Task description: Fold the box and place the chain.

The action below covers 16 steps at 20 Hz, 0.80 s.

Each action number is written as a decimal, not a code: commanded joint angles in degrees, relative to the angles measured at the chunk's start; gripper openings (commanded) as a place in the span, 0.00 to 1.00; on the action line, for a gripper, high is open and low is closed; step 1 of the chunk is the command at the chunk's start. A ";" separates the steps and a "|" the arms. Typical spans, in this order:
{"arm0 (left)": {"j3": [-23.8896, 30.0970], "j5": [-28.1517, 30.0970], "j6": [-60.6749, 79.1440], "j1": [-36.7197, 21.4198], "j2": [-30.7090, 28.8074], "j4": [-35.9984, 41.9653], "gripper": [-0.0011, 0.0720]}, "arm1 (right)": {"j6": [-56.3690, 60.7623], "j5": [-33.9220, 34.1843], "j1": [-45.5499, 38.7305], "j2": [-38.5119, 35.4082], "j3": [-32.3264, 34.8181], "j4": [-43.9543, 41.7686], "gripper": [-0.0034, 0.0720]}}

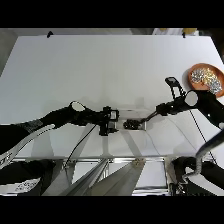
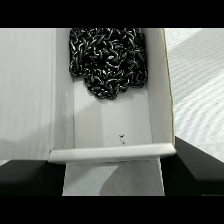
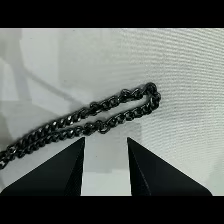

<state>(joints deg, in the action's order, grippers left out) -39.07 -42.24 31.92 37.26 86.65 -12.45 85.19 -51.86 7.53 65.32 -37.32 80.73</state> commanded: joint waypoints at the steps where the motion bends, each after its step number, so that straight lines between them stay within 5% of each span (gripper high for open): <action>1: 0.00 0.00 0.02 -0.02 -0.04 0.00 0.04 | 0.55 0.68 -0.02 2.43 0.02 0.70 0.45; 9: 0.00 0.02 0.02 -0.02 -0.04 0.00 0.04 | 1.92 2.27 -0.02 3.80 0.02 0.81 0.44; 11: 0.00 0.00 0.02 -0.02 -0.07 0.00 0.04 | 2.05 1.99 -0.02 4.55 0.04 0.79 0.29; 14: 0.00 0.02 0.02 -0.02 -0.04 0.00 0.04 | 2.05 1.22 -0.02 5.29 0.02 -0.11 0.24; 16: 0.00 0.00 0.02 -0.02 -0.04 0.00 0.04 | 2.03 0.37 -0.02 5.25 0.02 -0.15 0.07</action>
<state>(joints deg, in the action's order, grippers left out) -39.07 -42.24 31.92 37.26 86.65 -12.43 87.13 -50.28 7.53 70.19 -37.34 80.77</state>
